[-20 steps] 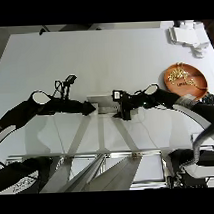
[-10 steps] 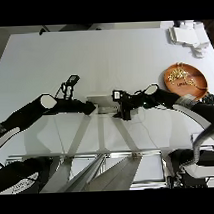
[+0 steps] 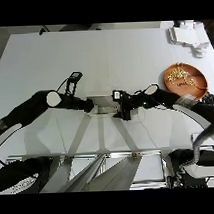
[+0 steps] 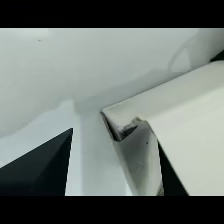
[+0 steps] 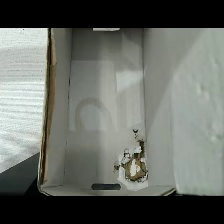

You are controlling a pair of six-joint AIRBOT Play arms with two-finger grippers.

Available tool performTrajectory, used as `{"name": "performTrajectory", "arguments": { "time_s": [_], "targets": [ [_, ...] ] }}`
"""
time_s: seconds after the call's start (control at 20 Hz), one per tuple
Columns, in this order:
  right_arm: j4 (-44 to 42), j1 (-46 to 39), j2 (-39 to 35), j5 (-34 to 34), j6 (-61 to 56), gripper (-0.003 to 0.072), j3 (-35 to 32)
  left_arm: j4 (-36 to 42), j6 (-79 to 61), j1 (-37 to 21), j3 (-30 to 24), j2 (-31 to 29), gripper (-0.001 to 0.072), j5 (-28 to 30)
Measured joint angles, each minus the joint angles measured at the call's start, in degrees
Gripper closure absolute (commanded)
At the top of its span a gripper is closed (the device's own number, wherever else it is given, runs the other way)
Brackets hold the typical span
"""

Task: Fold the box and place the chain.

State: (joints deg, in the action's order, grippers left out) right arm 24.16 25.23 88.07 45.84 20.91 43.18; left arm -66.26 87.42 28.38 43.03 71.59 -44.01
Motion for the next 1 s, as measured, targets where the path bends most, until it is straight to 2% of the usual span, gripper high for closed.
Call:
{"name": "performTrajectory", "arguments": {
  "time_s": [0.15, 0.3, 0.45, 0.5, 0.55, 0.6, 0.65, 0.85, 0.9, 0.95, 1.0],
  "targets": [
    [-0.02, 0.0, 0.0, 0.0, 0.0, 0.0161, 0.0, -3.69, 5.38, 0.83, 4.09, 3.02, 0.0153, -7.17],
    [0.0, 0.0, 0.0, 0.0, 0.02, 0.0161, 0.0, -5.55, 9.22, 3.02, 6.21, 6.27, 0.0157, -9.66],
    [-0.02, 0.0, 0.0, 0.0, 0.02, 0.0161, 0.0, -6.43, 13.07, 5.62, 7.04, 8.9, 0.0279, -8.46],
    [-0.02, 0.0, 0.0, 0.0, 0.02, 0.0161, 0.0, -7.02, 14.16, 6.34, 7.17, 9.4, 0.0362, -7.96],
    [-0.02, 0.0, 0.0, 0.0, 0.0, 0.0161, 0.0, -7.87, 15.3, 6.97, 7.34, 9.75, 0.0479, -7.65],
    [-0.02, 0.0, 0.0, 0.0, 0.0, 0.0161, 0.0, -8.85, 16.44, 7.5, 7.5, 10.08, 0.0626, -7.06],
    [-0.04, -0.02, 0.0, 0.24, -0.11, 0.0161, -0.02, -9.66, 17.84, 7.89, 7.56, 10.27, 0.0703, -6.88],
    [-0.02, 0.0, -0.02, 0.46, -0.15, 0.0161, -0.02, -10.75, 19.12, 8.57, 7.78, 10.64, 0.07, -6.56],
    [-0.02, 0.0, -0.02, 0.39, -0.11, 0.0161, -0.02, -10.93, 19.19, 8.68, 7.78, 10.67, 0.0643, -6.47],
    [0.13, 0.02, -0.02, 0.09, 0.2, 0.0161, -0.02, -11.17, 18.97, 8.72, 7.78, 10.69, 0.048, -6.32],
    [0.31, 0.0, 0.0, -0.63, 0.35, 0.0161, -0.02, -10.93, 18.8, 8.79, 7.8, 10.69, 0.028, -5.99]
  ]
}}
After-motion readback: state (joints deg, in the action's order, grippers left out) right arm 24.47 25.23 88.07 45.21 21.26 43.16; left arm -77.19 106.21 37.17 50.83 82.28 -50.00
